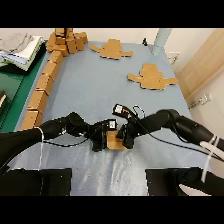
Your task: Fold the box.
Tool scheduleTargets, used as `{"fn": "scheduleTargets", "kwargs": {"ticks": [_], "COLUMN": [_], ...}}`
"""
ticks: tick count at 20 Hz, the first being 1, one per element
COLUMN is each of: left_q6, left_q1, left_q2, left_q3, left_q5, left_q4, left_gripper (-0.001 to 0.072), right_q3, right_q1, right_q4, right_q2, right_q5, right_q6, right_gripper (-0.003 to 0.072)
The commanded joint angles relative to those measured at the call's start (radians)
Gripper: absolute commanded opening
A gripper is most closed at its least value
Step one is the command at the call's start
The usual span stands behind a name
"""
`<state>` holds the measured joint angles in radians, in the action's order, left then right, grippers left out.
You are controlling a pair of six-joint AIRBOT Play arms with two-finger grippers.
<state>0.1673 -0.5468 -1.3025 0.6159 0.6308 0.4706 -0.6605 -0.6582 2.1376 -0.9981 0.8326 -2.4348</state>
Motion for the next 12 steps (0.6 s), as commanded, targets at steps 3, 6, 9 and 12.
{"fn": "scheduleTargets", "kwargs": {"ticks": [3, 6, 9, 12], "left_q6": [0.000, 0.000, 0.000, 0.000], "left_q1": [0.000, 0.000, 0.000, 0.000], "left_q2": [0.000, 0.000, 0.000, 0.000], "left_q3": [-0.001, -0.001, -0.001, -0.001], "left_q5": [0.000, 0.000, 0.000, 0.000], "left_q4": [0.000, 0.000, 0.000, 0.000], "left_gripper": [0.0596, 0.0596, 0.0596, 0.0595], "right_q3": [0.093, 0.121, 0.138, 0.138], "right_q1": [-0.172, -0.265, -0.298, -0.296], "right_q4": [-0.245, -0.308, -0.340, -0.376], "right_q2": [0.127, 0.157, 0.156, 0.156], "right_q5": [-0.194, -0.194, -0.196, -0.197], "right_q6": [-0.025, -0.023, -0.024, -0.024], "right_gripper": [0.0003, 0.0003, 0.0144, 0.0481]}}
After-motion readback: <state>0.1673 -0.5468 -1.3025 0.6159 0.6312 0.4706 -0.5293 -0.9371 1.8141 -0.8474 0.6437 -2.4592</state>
